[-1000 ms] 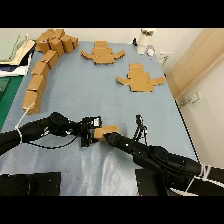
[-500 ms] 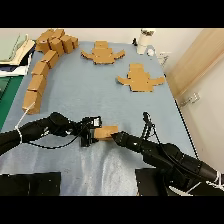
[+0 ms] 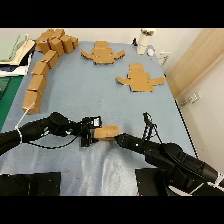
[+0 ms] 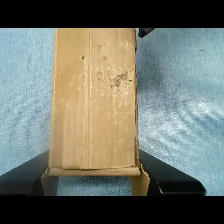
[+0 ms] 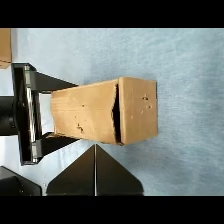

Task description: Fold the box.

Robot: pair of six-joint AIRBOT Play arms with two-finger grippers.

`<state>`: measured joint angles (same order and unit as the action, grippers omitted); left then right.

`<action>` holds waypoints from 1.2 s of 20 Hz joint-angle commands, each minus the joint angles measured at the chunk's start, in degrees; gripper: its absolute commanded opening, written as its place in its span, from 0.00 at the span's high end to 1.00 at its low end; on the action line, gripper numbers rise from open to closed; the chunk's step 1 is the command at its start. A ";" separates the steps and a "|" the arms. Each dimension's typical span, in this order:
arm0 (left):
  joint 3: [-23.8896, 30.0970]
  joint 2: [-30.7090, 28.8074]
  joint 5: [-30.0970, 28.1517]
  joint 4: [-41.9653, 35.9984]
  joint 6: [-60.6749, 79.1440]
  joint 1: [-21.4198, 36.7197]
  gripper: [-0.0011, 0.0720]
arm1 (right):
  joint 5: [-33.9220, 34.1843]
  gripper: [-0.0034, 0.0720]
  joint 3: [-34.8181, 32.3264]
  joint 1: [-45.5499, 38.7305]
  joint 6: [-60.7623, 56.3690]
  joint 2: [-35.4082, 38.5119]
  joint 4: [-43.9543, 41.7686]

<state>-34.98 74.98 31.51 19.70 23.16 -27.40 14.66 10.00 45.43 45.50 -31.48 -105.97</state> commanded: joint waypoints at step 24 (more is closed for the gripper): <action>0.02 -0.02 -0.02 0.02 0.00 -0.02 0.27 | 4.68 0.95 0.04 -2.95 -0.02 1.14 1.20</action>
<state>-34.98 74.98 31.51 19.73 23.14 -27.40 19.25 10.00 42.50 45.50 -30.39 -104.71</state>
